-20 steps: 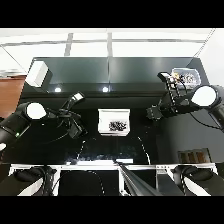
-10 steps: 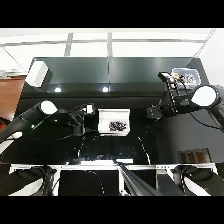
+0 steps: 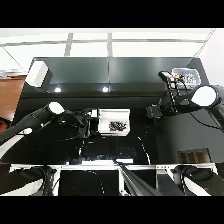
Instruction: Fold the box and place the chain.
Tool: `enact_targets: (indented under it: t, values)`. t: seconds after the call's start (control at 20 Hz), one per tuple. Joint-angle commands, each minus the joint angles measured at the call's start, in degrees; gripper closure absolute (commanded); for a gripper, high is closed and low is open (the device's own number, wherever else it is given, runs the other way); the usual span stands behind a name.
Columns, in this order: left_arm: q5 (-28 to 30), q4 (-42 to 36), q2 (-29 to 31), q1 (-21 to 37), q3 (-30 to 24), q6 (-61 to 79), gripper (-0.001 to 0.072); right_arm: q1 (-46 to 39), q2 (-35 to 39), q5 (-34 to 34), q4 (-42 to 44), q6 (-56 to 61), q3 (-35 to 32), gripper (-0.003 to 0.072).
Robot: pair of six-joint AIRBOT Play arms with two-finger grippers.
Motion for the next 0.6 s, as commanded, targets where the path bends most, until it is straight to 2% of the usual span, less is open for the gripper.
enact_targets:
  t: [0.0, 0.2, 0.3, 0.55]
  values:
    - [0.02, -1.70, -0.83, -0.50, 0.02, 0.98, -0.0009, 0.02, 0.04, -0.31, 0.02, -0.02, -0.02, 0.0486]
    - [0.68, -6.69, -0.94, -0.61, 0.04, 1.03, -0.0008, 0.02, 0.04, -0.33, 0.02, -0.02, -0.02, 0.0486]
    - [2.71, -6.23, -0.94, -0.79, 0.04, 1.01, -0.0008, 0.02, 0.04, -0.57, 0.04, -0.02, -0.02, 0.0486]
    - [3.04, -6.36, -0.94, -1.64, 0.04, 6.27, -0.0008, 0.02, 0.04, -1.03, 0.07, -0.02, -0.02, 0.0486]
